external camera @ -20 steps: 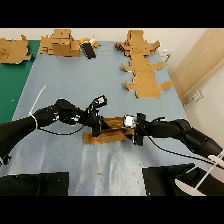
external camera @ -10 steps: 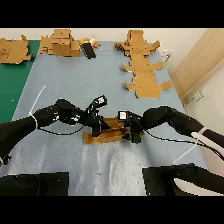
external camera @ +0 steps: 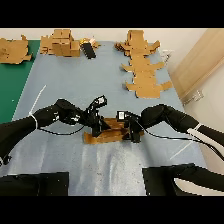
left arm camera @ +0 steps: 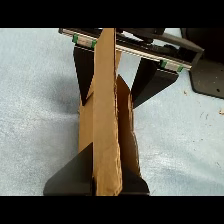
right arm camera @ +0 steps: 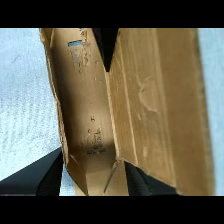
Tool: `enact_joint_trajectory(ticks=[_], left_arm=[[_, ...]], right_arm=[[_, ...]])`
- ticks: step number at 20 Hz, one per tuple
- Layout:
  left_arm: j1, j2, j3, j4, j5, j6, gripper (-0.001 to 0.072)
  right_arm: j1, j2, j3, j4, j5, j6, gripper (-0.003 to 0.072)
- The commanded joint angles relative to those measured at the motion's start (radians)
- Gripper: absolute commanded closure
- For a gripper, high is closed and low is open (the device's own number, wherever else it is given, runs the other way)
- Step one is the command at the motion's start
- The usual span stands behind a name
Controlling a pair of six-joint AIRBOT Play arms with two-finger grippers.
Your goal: Fold the box.
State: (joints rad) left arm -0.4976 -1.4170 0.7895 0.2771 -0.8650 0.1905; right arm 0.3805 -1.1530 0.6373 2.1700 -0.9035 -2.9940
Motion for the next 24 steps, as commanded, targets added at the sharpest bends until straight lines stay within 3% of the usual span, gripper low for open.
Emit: enact_joint_trajectory(ticks=[1, 24], left_arm=[[0.000, 0.000, 0.000, 0.000, 0.000, 0.000, 0.0696], [0.000, 0.000, 0.000, 0.000, 0.000, 0.000, 0.0696]], right_arm=[[0.001, -0.001, 0.001, 0.003, -0.003, 0.002, 0.0120], [0.008, -0.041, -0.004, -0.027, -0.029, 0.000, 0.0133]])
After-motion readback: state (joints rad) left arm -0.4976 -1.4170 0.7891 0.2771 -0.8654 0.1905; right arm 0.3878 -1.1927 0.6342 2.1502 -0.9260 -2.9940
